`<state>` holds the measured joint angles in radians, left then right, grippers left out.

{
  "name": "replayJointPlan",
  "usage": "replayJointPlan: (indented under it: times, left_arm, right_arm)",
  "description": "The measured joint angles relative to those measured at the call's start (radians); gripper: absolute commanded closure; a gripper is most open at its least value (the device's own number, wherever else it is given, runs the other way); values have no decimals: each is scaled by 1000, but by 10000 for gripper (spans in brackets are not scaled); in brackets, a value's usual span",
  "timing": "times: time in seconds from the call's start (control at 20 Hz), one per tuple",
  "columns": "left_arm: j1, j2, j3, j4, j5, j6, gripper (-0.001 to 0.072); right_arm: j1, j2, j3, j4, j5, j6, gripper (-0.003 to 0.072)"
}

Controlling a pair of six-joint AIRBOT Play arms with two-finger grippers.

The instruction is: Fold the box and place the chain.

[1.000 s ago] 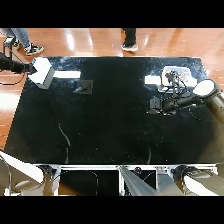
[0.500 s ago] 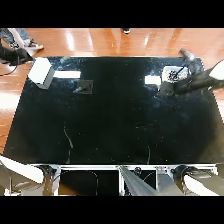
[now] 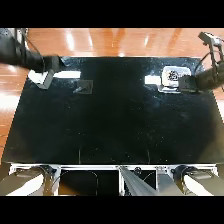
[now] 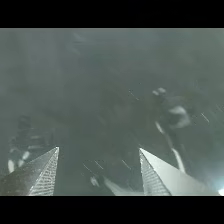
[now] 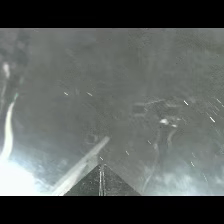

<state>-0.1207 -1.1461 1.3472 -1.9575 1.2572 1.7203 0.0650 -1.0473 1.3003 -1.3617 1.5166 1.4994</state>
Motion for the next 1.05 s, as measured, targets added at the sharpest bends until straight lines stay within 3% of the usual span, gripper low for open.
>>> replayJointPlan:
  times: [0.2,0.35,0.6,1.05]
  left_arm:
    - [-130,262,-354,49,-65,-75,163]
    - [-193,333,-501,113,-96,-135,162]
    - [-229,365,-579,155,-144,-172,162]
    - [-236,372,-597,167,-166,-182,162]
  right_arm:
    - [0,130,-233,-71,-97,77,654]
    - [0,164,-371,-102,-172,102,654]
    - [0,180,-445,-127,-194,117,654]
    - [0,184,-463,-132,-200,120,654]
